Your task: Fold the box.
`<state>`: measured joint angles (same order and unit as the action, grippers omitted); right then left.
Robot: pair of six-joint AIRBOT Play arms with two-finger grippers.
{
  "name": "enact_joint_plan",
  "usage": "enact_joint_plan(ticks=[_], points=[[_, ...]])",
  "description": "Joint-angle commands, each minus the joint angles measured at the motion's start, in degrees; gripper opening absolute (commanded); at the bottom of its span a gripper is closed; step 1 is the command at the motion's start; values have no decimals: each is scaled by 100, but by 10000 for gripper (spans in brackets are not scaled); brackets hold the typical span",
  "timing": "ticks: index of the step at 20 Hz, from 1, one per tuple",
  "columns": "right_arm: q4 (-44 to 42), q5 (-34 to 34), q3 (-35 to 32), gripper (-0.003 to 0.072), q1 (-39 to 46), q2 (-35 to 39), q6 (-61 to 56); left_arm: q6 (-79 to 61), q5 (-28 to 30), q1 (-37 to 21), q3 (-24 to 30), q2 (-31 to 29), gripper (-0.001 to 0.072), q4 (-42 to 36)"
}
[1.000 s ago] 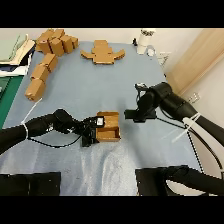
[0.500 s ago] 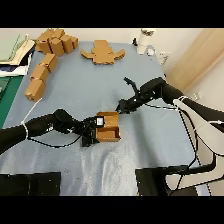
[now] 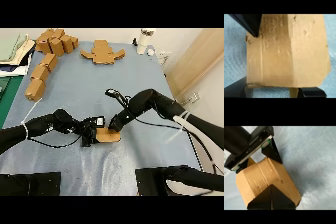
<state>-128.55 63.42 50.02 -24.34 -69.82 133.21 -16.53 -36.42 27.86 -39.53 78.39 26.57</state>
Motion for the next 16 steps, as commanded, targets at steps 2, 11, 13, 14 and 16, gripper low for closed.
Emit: enact_joint_plan(ticks=[2,11,13,14,16], points=[[861,-1445,-776,6,-743,896,33,0,-9,0,-4,0,470,0],[2608,-2999,-1928,6,-2120,2212,234,0,-9,0,-4,0,470,2],[2988,-3045,-2044,25,-2269,2273,249,0,-7,0,-4,0,470,2],[2992,-2977,-2046,114,-2302,2273,352,0,-7,0,-4,0,470,0],[2988,-2973,-2046,380,-2356,2273,553,0,-7,0,-4,0,469,0]])
